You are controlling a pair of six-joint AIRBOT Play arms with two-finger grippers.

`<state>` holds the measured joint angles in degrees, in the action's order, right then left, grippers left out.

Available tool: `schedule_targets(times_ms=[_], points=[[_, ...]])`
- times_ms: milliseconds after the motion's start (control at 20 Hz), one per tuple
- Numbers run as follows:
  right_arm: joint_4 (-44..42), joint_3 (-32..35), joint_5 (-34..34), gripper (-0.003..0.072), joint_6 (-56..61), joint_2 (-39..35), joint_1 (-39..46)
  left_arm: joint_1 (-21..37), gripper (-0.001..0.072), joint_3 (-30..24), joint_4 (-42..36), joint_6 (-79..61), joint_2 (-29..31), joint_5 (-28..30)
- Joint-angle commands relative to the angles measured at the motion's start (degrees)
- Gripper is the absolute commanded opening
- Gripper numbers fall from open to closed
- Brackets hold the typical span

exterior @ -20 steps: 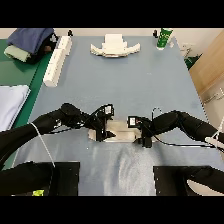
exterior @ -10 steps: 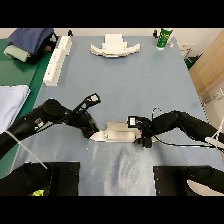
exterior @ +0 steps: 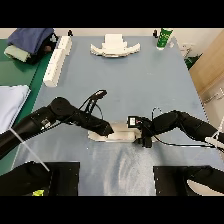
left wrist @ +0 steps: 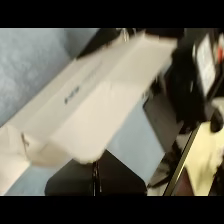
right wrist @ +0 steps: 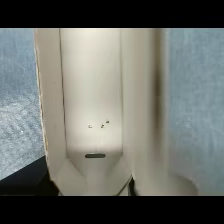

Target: Fold the box.

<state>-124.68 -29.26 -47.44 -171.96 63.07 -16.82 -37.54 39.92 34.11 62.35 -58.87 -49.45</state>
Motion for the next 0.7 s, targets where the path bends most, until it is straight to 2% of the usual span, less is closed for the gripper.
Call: schedule_targets(times_ms=[0,150,350,650], points=[[0.0,0.0,0.0,0.0499,0.0,0.0,0.0,-1.2,0.0016,5.7,-1.9,6.0,-7.8,8.0],[0.0,0.0,0.0,0.0499,0.0,0.0,0.0,1.2,0.0016,6.6,1.0,10.6,-12.4,11.2],[0.0,0.0,0.0,0.0499,0.0,0.0,0.0,5.3,0.0016,6.5,8.8,18.6,-15.8,7.0],[0.0,0.0,0.0,0.05,0.0,0.0,0.0,5.7,0.0017,6.5,9.4,19.7,-19.7,5.9]])
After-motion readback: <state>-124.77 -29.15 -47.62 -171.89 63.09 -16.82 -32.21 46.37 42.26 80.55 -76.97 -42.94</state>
